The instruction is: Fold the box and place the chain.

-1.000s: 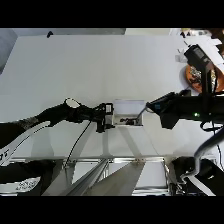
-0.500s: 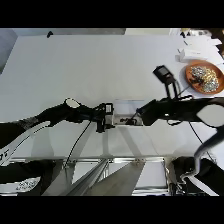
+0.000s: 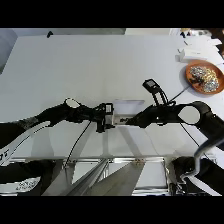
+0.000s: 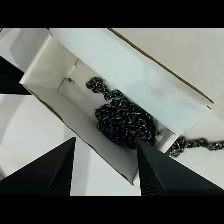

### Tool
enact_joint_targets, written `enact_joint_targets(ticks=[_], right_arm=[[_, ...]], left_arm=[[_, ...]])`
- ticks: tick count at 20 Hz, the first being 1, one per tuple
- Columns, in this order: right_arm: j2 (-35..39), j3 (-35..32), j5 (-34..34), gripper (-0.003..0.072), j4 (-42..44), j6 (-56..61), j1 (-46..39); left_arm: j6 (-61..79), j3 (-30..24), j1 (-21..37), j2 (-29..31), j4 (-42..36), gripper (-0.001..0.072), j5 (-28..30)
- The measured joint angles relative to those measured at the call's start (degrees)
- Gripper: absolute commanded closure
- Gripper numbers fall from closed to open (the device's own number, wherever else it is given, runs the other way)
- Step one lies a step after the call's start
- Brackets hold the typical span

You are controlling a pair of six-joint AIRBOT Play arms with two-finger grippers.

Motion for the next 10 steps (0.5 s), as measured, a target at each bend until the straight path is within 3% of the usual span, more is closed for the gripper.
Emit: enact_joint_targets(ticks=[2, 10], right_arm=[[1.2, 1.6, 0.6, 0.0399, -1.9, 0.1, 0.0], [2.1, 10.3, -1.4, 0.0396, -24.4, 14.3, -2.3]], left_arm=[[0.0, 0.0, 0.0, 0.0, 0.0, 0.0456, 0.0], [0.0, 0.0, 0.0, 0.0, 0.0, 0.0456, 0.0]])
